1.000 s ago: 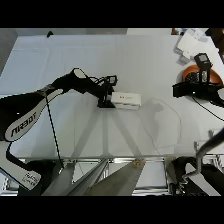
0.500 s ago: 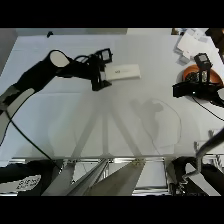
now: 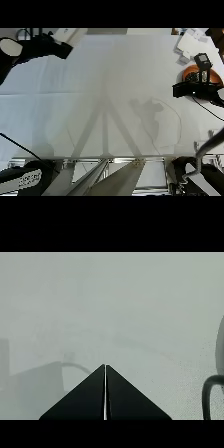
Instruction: Fold the box and place the chain.
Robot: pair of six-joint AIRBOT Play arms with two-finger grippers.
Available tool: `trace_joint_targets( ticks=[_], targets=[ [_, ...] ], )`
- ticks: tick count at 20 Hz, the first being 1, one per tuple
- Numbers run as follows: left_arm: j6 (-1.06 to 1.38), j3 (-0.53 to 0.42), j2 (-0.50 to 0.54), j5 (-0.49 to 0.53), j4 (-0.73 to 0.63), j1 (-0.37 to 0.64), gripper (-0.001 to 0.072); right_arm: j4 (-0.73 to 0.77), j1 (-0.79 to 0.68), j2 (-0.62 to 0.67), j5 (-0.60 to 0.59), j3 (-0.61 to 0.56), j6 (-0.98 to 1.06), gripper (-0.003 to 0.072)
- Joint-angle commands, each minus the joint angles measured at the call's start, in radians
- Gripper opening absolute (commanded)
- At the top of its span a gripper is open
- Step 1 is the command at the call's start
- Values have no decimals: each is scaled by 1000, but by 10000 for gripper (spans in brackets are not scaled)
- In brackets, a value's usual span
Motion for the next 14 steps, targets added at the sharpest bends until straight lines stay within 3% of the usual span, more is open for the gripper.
trace_joint_targets(
  ticks=[1,4,9,14],
  targets=[
    [-286,1,-55,15,173,113,5,0,0,0,0,1,0,9],
    [-480,-2,-145,15,284,127,5,0,0,0,0,1,0,9],
    [-505,-2,-295,35,271,123,6,0,0,0,0,1,0,9],
    [-504,-2,-375,76,282,124,10,0,0,0,0,1,0,9]
  ],
)
